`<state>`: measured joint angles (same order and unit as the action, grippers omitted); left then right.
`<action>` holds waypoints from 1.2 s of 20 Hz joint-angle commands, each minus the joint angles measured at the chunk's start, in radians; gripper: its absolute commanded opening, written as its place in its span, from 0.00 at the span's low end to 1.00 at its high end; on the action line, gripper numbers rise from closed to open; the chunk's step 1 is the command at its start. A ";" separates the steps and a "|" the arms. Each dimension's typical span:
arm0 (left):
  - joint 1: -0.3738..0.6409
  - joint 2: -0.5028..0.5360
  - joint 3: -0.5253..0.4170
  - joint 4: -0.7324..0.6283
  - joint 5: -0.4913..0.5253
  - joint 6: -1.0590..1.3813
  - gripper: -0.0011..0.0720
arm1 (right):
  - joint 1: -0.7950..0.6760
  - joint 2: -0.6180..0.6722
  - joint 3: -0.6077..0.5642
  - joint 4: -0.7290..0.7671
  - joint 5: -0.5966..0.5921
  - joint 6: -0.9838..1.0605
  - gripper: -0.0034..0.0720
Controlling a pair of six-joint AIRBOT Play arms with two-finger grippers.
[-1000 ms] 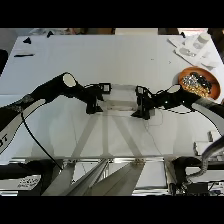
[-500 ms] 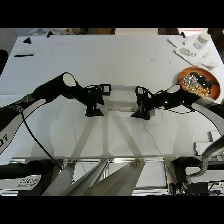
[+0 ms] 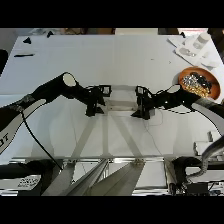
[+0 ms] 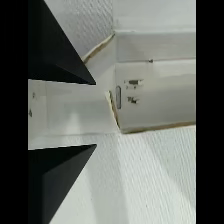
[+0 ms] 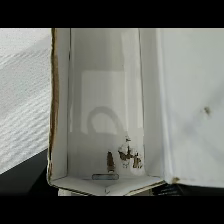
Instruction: Fold the box and place the chain.
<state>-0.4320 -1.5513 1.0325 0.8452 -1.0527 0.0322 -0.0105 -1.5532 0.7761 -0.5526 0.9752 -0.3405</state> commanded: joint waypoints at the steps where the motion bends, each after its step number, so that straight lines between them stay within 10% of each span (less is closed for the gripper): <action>1: 0.000 0.000 0.000 0.011 0.028 0.005 0.55 | 0.000 0.000 0.001 0.000 0.002 -0.001 0.57; 24: -0.043 -0.037 0.000 0.037 0.065 -0.006 0.49 | 0.000 0.000 0.001 0.000 0.002 -0.001 0.57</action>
<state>-0.4675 -1.5841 1.0325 0.8894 -0.9745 0.0235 -0.0105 -1.5532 0.7761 -0.5537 0.9771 -0.3428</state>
